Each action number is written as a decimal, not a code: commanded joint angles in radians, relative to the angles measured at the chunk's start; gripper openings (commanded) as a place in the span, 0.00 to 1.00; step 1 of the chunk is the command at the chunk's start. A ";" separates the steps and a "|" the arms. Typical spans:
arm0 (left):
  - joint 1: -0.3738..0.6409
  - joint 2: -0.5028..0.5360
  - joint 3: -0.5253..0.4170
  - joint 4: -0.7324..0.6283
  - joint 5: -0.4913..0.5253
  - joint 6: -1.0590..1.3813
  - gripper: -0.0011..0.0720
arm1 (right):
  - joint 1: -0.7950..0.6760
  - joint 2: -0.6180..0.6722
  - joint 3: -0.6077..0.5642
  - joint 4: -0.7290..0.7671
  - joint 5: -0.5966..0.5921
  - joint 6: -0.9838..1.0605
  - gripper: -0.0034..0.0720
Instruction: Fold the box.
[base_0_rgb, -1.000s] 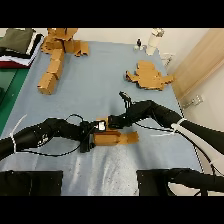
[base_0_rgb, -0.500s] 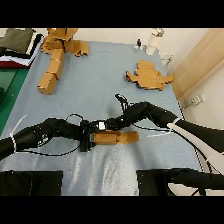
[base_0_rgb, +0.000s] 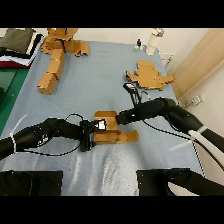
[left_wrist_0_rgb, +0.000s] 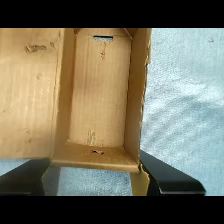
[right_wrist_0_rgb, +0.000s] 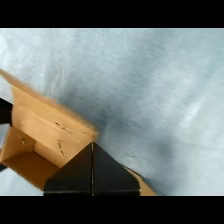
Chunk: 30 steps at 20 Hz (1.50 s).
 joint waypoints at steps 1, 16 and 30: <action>0.001 0.000 0.001 0.000 0.002 0.001 0.59 | -0.003 0.117 0.000 -0.136 -0.173 0.043 0.05; 0.001 0.000 0.001 0.000 0.002 0.001 0.59 | 0.193 0.140 -0.282 -0.212 0.122 -0.601 0.76; 0.001 0.000 0.001 0.000 0.002 0.001 0.59 | 0.237 0.131 -0.282 -0.170 0.227 -0.713 0.24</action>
